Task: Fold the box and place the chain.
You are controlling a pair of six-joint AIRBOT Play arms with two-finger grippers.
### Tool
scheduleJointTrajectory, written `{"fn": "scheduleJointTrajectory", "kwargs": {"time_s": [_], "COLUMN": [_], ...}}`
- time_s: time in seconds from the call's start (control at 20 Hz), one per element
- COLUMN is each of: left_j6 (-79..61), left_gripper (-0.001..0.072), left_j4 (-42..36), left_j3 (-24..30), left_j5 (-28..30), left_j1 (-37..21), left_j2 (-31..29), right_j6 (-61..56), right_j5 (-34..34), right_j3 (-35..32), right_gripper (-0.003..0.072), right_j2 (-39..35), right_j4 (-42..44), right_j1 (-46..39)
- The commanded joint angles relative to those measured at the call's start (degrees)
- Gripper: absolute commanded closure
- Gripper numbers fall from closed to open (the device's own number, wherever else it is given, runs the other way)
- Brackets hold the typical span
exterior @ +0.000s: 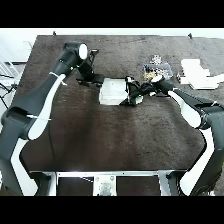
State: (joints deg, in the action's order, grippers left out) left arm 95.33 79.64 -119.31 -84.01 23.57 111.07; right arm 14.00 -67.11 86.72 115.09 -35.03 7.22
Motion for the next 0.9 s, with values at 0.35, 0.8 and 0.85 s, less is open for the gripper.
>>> {"fn": "scheduleJointTrajectory", "kwargs": {"time_s": [0.35, 0.8, 0.85], "left_j6": [-43.63, -59.63, -59.32], "left_gripper": [0.0227, 0.0229, 0.0295], "left_j4": [-18.95, -27.89, -28.52], "left_j3": [3.10, 6.58, 6.60], "left_j5": [5.88, 14.01, 13.70], "left_j1": [-8.07, -9.86, -9.88], "left_j2": [-7.69, -7.65, -7.65], "right_j6": [-0.02, 0.00, 0.00], "right_j5": [-0.04, -0.02, -0.04], "right_j3": [0.00, 0.00, 0.00], "right_gripper": [0.0102, 0.0103, 0.0103], "right_j2": [-0.04, -0.04, -0.04], "right_j4": [0.02, 0.02, 0.02], "right_j1": [0.07, 0.07, 0.07]}}
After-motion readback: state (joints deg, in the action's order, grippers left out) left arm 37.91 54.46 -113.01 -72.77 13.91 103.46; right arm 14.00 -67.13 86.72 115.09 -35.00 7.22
